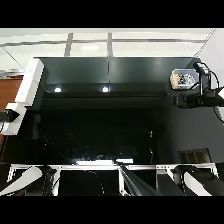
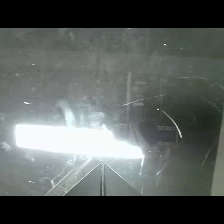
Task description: Fold the box and place the chain.
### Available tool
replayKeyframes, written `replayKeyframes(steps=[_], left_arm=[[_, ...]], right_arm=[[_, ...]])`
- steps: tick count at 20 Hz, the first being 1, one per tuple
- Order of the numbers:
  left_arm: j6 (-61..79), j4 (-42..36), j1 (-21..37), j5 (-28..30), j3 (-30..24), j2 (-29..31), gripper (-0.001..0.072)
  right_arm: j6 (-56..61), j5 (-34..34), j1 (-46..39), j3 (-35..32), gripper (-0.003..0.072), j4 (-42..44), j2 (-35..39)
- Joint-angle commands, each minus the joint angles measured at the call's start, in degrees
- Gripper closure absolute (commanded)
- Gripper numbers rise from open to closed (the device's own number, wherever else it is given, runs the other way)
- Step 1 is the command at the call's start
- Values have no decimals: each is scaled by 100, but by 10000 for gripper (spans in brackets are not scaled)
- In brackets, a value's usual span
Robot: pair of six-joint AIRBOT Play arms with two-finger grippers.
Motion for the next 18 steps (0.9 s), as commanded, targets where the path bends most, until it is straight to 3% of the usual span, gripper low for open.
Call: replayKeyframes(steps=[1,3,4,6,11,14,15,16,17,18], left_arm=[[264,-514,-74,468,-57,-313,356],[289,-723,-232,577,-57,-487,346],[286,-721,-306,686,-57,-538,259],[284,-723,-444,966,-35,-529,-8],[258,-774,-809,706,761,46,-5],[258,-1432,-1250,466,1279,612,4],[256,-1919,-1421,365,1340,817,58],[221,-2393,-1589,229,1340,1008,270],[61,-2728,-1786,-72,1340,1185,631],[-7,-2870,-2009,-400,1329,1296,684]], right_arm=[[4,4,0,-4,674,94,-4],[11,7,0,-4,674,96,-4],[22,11,0,-4,674,98,-4],[22,81,0,-4,674,98,-4],[15,111,0,-2,674,85,-4],[9,-24,57,-2,674,92,-4],[-39,-125,157,-2,674,111,-4],[-107,-254,306,-2,674,111,-4],[-186,-413,476,-2,674,109,-4],[-247,-640,656,-2,674,107,-4]])
